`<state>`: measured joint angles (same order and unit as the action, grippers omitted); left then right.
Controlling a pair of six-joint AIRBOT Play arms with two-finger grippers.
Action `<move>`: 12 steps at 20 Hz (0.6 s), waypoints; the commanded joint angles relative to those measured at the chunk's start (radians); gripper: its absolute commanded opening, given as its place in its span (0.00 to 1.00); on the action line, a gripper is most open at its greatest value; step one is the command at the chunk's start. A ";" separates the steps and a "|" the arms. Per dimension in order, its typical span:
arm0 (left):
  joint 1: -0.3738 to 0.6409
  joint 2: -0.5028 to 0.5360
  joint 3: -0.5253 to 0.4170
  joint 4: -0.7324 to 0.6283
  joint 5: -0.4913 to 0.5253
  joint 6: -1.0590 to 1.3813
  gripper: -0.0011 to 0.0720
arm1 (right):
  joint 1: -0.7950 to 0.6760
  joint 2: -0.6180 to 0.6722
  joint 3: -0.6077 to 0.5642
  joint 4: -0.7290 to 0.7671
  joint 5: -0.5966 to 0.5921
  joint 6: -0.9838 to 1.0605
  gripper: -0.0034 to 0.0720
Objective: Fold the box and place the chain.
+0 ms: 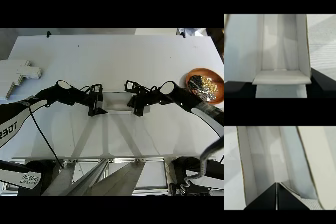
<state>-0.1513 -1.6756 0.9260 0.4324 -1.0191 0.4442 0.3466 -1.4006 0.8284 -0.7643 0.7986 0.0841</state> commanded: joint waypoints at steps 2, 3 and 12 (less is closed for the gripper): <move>0.000 0.000 0.000 -0.002 -0.002 -0.003 0.56 | 0.000 0.068 0.000 -0.068 0.083 0.154 0.07; 0.000 0.000 0.000 -0.002 -0.002 -0.003 0.56 | 0.000 0.104 0.000 -0.106 0.085 0.216 0.07; 0.000 0.000 0.000 -0.002 -0.002 -0.003 0.56 | -0.170 0.330 -0.002 -0.293 0.090 0.665 0.06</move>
